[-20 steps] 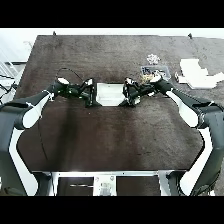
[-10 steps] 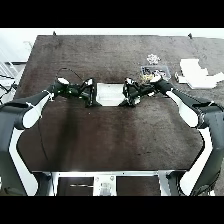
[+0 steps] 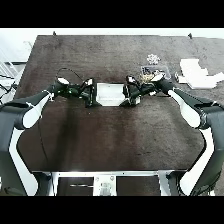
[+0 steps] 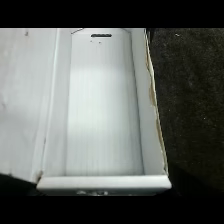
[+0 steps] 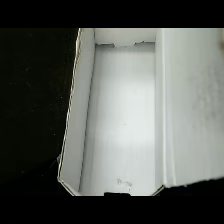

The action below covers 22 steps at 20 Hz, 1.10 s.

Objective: Fold the box and place the chain.

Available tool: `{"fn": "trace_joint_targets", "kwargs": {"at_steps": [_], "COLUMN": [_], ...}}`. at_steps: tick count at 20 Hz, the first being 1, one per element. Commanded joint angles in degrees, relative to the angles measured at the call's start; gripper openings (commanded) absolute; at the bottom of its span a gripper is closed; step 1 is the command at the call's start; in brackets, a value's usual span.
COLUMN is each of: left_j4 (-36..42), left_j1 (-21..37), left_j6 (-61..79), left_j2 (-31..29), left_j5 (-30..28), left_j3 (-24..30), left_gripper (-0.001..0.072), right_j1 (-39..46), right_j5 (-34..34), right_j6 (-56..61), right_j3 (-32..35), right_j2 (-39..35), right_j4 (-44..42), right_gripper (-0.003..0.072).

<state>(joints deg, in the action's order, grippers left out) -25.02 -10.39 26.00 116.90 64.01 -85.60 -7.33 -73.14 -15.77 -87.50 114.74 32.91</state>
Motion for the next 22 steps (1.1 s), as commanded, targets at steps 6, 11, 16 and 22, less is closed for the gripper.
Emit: {"fn": "trace_joint_targets", "kwargs": {"at_steps": [6,11,16,22], "left_j4": [-0.1,-0.1,-0.1,0.0], "left_j1": [0.0,0.0,0.0,0.0], "left_j6": [0.0,0.0,0.0,0.0], "left_j2": [0.0,0.0,0.0,0.0], "left_j5": [0.5,0.3,0.1,0.1], "left_j3": [0.0,0.0,0.0,0.0], "left_gripper": [0.0355,0.0355,0.0355,0.0355], "right_j1": [7.6,7.3,1.3,0.5], "right_j5": [-2.1,-12.3,-3.1,16.2], "right_j6": [8.4,11.6,16.6,23.1], "right_j3": [-0.1,0.3,0.8,0.8], "right_j2": [-8.8,-10.6,-10.4,-8.0], "right_j4": [7.0,-7.0,-8.6,-7.2], "right_gripper": [0.072,0.001,0.0009,0.0008]}}
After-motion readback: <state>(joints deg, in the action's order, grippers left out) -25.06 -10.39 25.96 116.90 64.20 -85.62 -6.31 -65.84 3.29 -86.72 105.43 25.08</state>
